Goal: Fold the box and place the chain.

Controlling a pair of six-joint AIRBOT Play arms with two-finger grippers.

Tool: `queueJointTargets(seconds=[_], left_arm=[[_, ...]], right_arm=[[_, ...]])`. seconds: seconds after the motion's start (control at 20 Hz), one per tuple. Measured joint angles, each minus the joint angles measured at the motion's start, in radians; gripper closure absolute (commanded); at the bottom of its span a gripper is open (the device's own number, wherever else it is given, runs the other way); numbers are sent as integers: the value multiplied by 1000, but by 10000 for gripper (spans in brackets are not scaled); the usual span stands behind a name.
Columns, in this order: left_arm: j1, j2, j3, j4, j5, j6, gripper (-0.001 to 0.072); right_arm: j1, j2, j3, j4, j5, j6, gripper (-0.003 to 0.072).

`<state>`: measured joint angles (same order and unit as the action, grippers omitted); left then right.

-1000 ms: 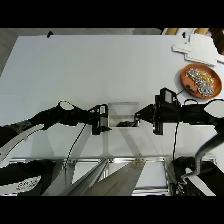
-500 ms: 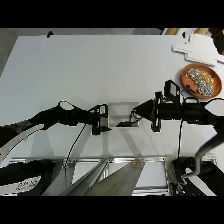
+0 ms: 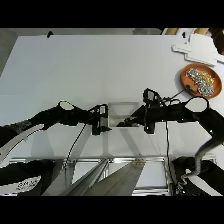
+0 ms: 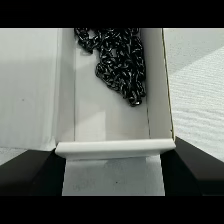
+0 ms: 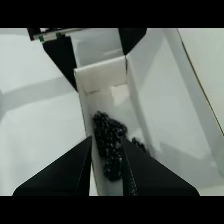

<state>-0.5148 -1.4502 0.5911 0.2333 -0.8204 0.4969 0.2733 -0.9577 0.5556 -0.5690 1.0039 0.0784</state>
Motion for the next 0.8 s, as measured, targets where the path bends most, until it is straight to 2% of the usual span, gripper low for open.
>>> queueJointTargets(seconds=[0.15, 0.4, 0.8], left_arm=[[0, 0, 0, 0, 0, 0, 697], [0, 0, 0, 0, 0, 0, 697], [0, 0, 0, 0, 0, 0, 697]], right_arm=[[-57, 32, 0, -33, -7, 0, 531], [-179, 54, 0, -168, -10, -65, 529], [-153, -92, 1, -251, -43, -275, 529]])
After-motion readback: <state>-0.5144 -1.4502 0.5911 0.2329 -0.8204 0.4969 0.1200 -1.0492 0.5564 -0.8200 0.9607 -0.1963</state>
